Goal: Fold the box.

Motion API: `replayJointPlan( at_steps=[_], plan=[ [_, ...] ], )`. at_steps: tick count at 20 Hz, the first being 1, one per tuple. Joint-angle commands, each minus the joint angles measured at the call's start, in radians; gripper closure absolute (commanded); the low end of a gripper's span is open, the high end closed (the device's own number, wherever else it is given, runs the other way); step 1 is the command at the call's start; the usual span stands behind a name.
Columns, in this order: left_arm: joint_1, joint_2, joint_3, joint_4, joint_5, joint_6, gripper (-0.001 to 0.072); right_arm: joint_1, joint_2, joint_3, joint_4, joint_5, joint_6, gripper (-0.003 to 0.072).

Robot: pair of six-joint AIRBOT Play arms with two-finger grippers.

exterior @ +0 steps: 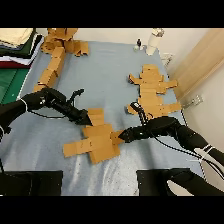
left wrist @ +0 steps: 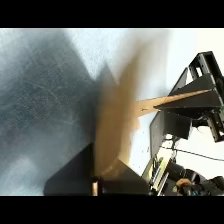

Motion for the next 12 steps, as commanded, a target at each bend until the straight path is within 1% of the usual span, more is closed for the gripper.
replayJointPlan(
  at_steps=[1,2,3,4,5,6,8,9,12],
  plan=[
    [0.0,0.0,0.0,-0.002,0.002,0.056,0.0696,0.001,0.001,-0.001,0.0,0.0,0.002,0.0686],
    [-0.001,0.001,0.0,-0.002,-0.004,0.075,0.0697,0.001,0.001,-0.001,0.0,0.0,0.004,0.0686],
    [-0.002,0.009,0.0,-0.002,-0.018,0.109,0.0698,0.001,0.001,-0.001,0.0,0.001,0.007,0.064],
    [-0.008,0.027,0.0,0.003,-0.05,0.13,0.0699,0.001,0.001,0.0,0.0,0.002,0.011,0.046],
    [-0.016,0.052,0.0,0.005,-0.082,0.156,0.0699,0.001,0.001,0.0,0.0,0.004,0.016,0.0306],
    [-0.027,0.082,-0.001,0.01,-0.118,0.178,0.0699,0.001,0.001,0.0,-0.001,0.003,0.022,0.0278],
    [-0.058,0.167,-0.032,0.011,-0.208,0.233,0.0699,0.0,0.003,0.001,-0.018,0.016,0.059,0.0278],
    [-0.076,0.209,-0.063,0.017,-0.251,0.26,0.0699,0.0,0.006,0.003,-0.041,0.028,0.092,0.0278],
    [-0.126,0.325,-0.207,0.02,-0.397,0.326,0.0699,-0.001,0.039,0.045,-0.154,0.047,0.191,0.0278]
  ],
)
